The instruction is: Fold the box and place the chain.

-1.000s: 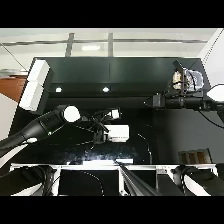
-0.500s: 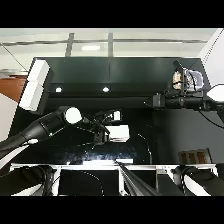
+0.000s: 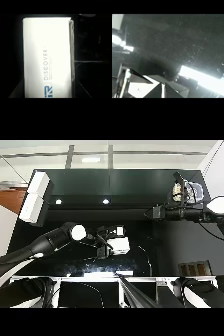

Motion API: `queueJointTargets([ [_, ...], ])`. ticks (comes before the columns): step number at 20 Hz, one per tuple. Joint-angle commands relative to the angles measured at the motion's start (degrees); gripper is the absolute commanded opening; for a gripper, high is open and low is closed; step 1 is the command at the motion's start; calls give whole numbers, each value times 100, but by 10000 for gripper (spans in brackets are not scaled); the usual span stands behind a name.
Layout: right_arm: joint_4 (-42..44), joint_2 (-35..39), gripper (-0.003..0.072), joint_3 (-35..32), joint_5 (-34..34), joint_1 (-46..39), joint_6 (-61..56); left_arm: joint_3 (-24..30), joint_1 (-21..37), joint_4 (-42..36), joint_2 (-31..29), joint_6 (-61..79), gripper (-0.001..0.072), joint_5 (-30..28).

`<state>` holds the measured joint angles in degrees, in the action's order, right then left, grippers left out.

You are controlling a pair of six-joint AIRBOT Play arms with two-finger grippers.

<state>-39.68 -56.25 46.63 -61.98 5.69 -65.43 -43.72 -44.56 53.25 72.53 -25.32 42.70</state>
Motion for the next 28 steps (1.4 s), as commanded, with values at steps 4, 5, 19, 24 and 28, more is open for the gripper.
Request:
queueJointTargets([
  [4, 2, 2, 48, 7, 44, 0, -37, 35, -127, 90, 356, -229, 704, -92],
  [5, 2, 2, 48, 7, 48, 0, -37, 26, -122, 219, 337, -372, 637, -90],
  [19, 4, 4, 48, 7, -129, -210, 120, 535, 3565, 3051, -2129, -3965, 289, 2173],
  [24, 2, 2, 48, 7, -190, -199, 437, 1287, 6878, 3029, -2721, -3705, 289, 2168],
  [28, 2, 2, 48, 7, -186, -199, 437, 1276, 8583, 3027, -2529, -2911, 295, 1434],
])
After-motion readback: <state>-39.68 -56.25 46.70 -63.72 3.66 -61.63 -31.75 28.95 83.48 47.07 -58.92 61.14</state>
